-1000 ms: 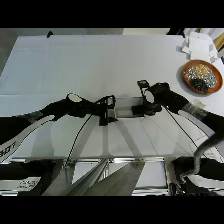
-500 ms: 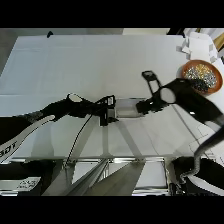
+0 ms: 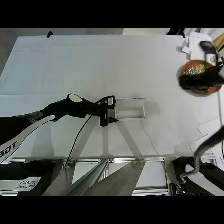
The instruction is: Fold the box and place the chain.
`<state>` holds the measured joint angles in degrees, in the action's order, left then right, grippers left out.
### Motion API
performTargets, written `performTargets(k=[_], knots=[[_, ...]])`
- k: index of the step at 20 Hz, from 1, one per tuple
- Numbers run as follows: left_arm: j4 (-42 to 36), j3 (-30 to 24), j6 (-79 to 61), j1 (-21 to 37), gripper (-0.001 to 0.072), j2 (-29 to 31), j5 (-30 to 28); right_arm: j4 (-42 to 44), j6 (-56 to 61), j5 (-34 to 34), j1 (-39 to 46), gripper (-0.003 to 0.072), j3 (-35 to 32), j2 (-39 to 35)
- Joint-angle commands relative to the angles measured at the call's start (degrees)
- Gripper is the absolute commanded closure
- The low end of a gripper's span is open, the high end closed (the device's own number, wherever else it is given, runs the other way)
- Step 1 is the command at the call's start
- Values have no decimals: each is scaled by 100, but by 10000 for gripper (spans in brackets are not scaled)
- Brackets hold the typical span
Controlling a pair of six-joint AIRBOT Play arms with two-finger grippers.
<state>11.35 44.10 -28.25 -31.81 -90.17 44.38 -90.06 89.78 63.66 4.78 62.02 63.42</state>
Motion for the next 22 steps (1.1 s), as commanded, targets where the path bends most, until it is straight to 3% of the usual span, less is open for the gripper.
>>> performTargets(k=[1,5,11,17,19,22], knots=[[0,4,-2,0,458,0,0,-20,-636,-216,1357,349,761,920],[-2,4,-2,0,458,2,0,33,-723,-251,2009,371,1578,2238],[-2,4,-2,0,458,2,0,20,-658,-457,2024,408,1705,3250],[0,4,-2,0,458,0,0,28,-404,-601,2024,413,1703,3602],[-2,4,-2,0,458,2,0,35,-404,-553,2024,513,1703,3611],[0,4,-2,0,458,0,0,33,-409,-450,2024,528,1703,3611]])
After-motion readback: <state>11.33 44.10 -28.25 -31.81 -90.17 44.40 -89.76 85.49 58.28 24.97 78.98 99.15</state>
